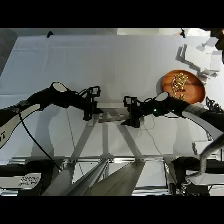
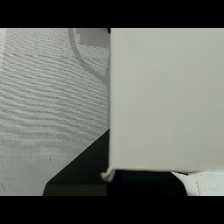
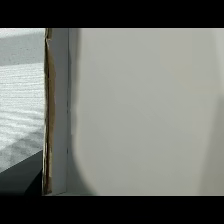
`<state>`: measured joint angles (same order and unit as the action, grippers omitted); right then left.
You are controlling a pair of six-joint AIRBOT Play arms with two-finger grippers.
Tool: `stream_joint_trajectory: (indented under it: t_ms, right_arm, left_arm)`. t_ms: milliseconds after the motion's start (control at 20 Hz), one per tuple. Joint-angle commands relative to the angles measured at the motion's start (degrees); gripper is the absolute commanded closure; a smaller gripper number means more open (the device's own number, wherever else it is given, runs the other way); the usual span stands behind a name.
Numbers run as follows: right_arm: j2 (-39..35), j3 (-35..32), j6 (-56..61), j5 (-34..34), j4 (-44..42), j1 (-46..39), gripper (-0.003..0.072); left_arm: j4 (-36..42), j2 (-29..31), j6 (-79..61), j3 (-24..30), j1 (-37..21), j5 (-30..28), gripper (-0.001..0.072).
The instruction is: Fold the box and place the chain.
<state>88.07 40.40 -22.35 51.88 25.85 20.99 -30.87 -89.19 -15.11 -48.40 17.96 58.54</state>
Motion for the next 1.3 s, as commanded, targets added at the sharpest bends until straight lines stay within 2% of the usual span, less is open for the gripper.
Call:
stream_joint_trajectory:
  t_ms: [0,250,400,650,700,800,950,1250]
  right_arm:
    - [0.02,-0.04,0.0,0.0,0.0,0.07,0.0162]
    - [0.02,-0.04,0.0,0.0,0.0,0.07,0.0162]
    - [0.02,-0.04,0.0,0.0,0.0,0.07,0.0162]
    - [0.02,-0.04,0.0,0.0,0.0,0.07,0.0162]
    - [0.02,-0.04,0.0,0.0,0.0,0.07,0.0162]
    - [0.02,-0.04,0.0,0.0,0.0,0.07,0.0162]
    - [0.02,-0.04,0.0,0.0,0.0,0.07,0.0162]
    - [0.02,-0.04,0.0,0.0,0.0,0.07,0.0162]
  left_arm:
    - [0.07,-0.02,-0.04,-0.02,0.0,-0.02,0.0698]
    - [0.2,0.0,-0.07,-0.02,-0.04,-0.07,0.0683]
    - [0.26,0.35,-0.07,-0.04,-0.11,-0.09,0.0505]
    - [-0.09,2.29,-0.07,-0.04,-0.24,-0.07,0.0488]
    - [-0.2,2.67,-0.07,-0.04,-0.26,-0.07,0.0476]
    - [-1.68,3.96,0.02,-0.04,-0.7,-0.02,0.0406]
    - [-6.51,6.99,0.13,-0.04,-2.51,0.2,0.0407]
    - [-18.27,15.19,1.62,-0.04,-5.25,4.46,0.0439]
